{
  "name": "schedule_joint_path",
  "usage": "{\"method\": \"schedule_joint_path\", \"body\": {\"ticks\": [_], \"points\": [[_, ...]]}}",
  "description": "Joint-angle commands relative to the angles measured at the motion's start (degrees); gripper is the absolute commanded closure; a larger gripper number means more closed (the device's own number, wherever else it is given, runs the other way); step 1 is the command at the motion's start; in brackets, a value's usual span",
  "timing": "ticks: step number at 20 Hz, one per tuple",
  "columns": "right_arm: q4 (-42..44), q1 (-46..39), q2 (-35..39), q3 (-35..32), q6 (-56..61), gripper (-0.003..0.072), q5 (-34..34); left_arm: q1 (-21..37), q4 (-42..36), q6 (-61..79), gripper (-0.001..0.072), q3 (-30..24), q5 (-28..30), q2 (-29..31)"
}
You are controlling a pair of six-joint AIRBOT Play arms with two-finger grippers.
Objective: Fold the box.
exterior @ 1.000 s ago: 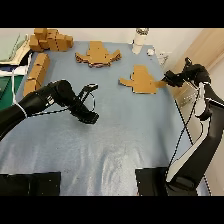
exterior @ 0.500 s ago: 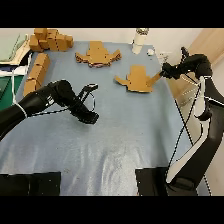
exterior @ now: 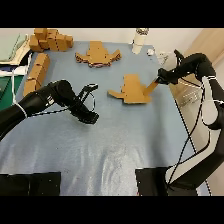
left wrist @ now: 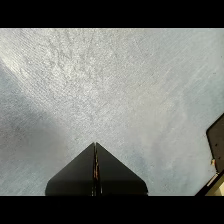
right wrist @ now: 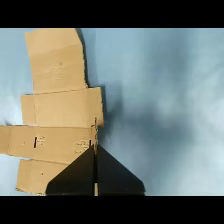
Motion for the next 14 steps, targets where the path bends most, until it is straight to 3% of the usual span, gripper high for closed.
{"method": "schedule_joint_path", "body": {"ticks": [1, 5, 7, 8, 9, 10, 13, 14], "points": [[-1.31, 1.99, 9.79, -16.98, 0.0, 0.0689, 4.35, 0.04, 0.0, 0.02, 0.0699, 0.0, 0.0, -0.02], [-1.38, 5.62, 24.7, -39.01, 0.79, 0.0689, 11.63, 0.04, 0.02, 0.02, 0.0698, 0.0, -0.02, -0.02], [-1.38, 6.25, 29.97, -45.86, 0.92, 0.0669, 12.41, 0.04, 0.0, 0.02, 0.0699, 0.0, -0.02, -0.02], [-1.7, 6.21, 30.99, -47.34, 0.9, 0.0585, 12.26, 0.04, 0.0, 0.02, 0.0698, 0.0, 0.0, -0.02], [-2.93, 6.21, 31.08, -47.67, 0.9, 0.0348, 11.91, 0.04, 0.02, 0.02, 0.0699, 0.0, 0.0, -0.02], [-3.72, 6.21, 30.91, -47.67, 0.9, 0.0273, 11.96, 0.04, 0.0, 0.02, 0.0698, 0.0, -0.02, -0.02], [-3.52, 6.21, 29.73, -47.25, -0.63, 0.0275, 13.92, 0.04, 0.0, 0.02, 0.0699, 0.0, 0.0, -0.02], [-3.37, 6.21, 28.96, -46.69, -1.99, 0.0321, 14.12, 0.04, 0.0, 0.02, 0.0698, 0.0, -0.02, -0.02]]}}
